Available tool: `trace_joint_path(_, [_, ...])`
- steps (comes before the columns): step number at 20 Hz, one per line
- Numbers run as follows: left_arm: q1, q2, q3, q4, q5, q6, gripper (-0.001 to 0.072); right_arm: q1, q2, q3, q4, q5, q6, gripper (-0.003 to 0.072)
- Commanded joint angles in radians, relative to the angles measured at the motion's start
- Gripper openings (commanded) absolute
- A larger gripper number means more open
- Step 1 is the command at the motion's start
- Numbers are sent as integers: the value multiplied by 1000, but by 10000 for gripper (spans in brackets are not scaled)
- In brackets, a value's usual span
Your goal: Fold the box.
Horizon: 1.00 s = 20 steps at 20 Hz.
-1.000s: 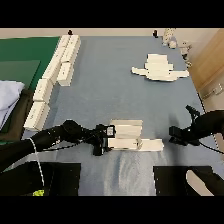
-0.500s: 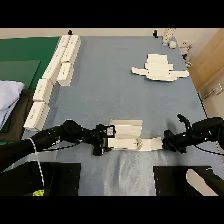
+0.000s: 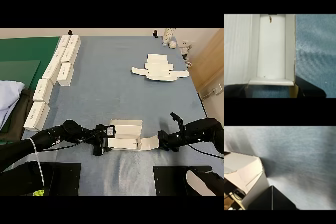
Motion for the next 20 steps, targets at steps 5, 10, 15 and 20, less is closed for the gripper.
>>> trace_joint_path(5, [0,0,0,0,0,0,474,24,61,50,93,-58,6,363])
trace_joint_path(10, [0,0,0,0,0,0,474,117,84,53,101,-14,6,466])
trace_joint_path(15, [0,0,0,0,0,0,474,378,81,80,30,207,161,410])
trace_joint_path(20, [0,0,0,0,0,0,474,614,79,195,-281,274,549,408])
